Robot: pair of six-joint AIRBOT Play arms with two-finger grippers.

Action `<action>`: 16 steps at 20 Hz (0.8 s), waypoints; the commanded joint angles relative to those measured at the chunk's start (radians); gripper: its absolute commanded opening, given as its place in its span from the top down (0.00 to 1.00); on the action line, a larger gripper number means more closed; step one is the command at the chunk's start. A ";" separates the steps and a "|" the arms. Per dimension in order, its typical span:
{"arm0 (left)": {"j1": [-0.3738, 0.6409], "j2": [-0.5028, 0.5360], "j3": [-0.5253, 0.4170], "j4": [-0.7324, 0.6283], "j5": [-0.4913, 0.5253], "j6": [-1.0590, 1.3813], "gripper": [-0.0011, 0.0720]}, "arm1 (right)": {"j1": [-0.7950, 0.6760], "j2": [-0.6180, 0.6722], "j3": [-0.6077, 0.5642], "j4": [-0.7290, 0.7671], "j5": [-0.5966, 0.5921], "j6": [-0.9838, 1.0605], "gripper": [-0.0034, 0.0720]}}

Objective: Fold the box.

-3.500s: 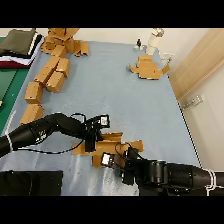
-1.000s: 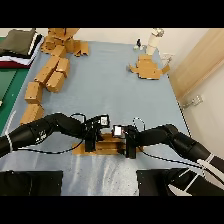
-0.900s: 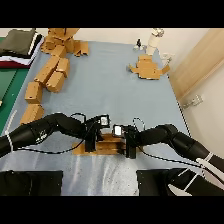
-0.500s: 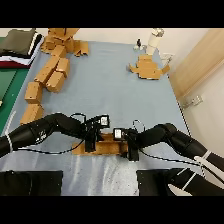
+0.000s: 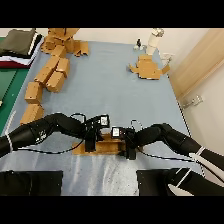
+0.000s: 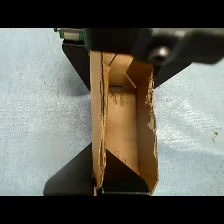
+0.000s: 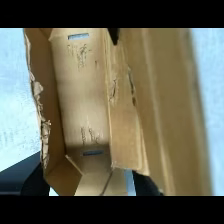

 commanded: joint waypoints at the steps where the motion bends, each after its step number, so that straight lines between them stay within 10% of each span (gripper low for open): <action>1: 0.001 0.000 0.000 0.000 0.000 0.000 0.97 | 0.001 -0.024 0.000 0.010 0.016 -0.005 0.03; 16: 0.001 0.000 0.000 0.000 0.000 0.000 0.97 | 0.001 -0.038 0.000 0.027 -0.014 -0.029 0.29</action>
